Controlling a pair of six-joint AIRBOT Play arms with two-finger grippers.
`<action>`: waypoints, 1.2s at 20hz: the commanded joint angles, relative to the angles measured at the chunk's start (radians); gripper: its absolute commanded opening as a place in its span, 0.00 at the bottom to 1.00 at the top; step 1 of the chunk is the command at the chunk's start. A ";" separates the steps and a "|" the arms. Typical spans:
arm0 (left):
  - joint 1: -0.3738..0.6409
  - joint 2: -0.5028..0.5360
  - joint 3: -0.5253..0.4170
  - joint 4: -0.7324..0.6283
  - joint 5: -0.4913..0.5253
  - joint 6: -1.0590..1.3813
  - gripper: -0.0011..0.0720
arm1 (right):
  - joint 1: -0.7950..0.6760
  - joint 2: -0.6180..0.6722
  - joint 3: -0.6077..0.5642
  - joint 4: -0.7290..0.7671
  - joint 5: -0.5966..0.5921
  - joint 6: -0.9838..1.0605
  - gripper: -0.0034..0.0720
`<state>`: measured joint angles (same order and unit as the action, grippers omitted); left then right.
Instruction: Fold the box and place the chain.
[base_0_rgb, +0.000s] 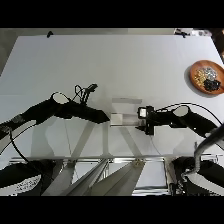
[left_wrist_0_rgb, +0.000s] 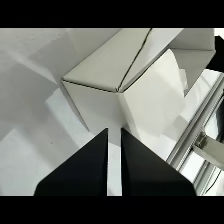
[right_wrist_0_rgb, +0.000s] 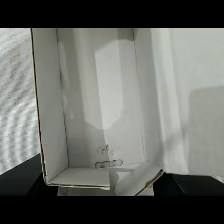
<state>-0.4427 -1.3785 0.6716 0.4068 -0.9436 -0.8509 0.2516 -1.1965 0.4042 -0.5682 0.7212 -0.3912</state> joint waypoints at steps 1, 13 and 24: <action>0.001 0.001 0.000 -0.037 -0.015 0.028 0.15 | 0.001 0.000 0.000 0.000 0.000 0.000 0.68; 0.000 0.000 0.000 -0.098 -0.056 0.069 0.22 | 0.001 0.000 0.000 0.000 0.000 0.000 0.68; 0.054 0.000 0.000 0.087 -0.058 -0.097 0.02 | 0.001 0.000 0.000 0.000 0.000 0.000 0.68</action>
<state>-0.4171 -1.3785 0.6716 0.4515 -1.0012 -0.9108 0.2523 -1.1965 0.4042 -0.5686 0.7197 -0.3920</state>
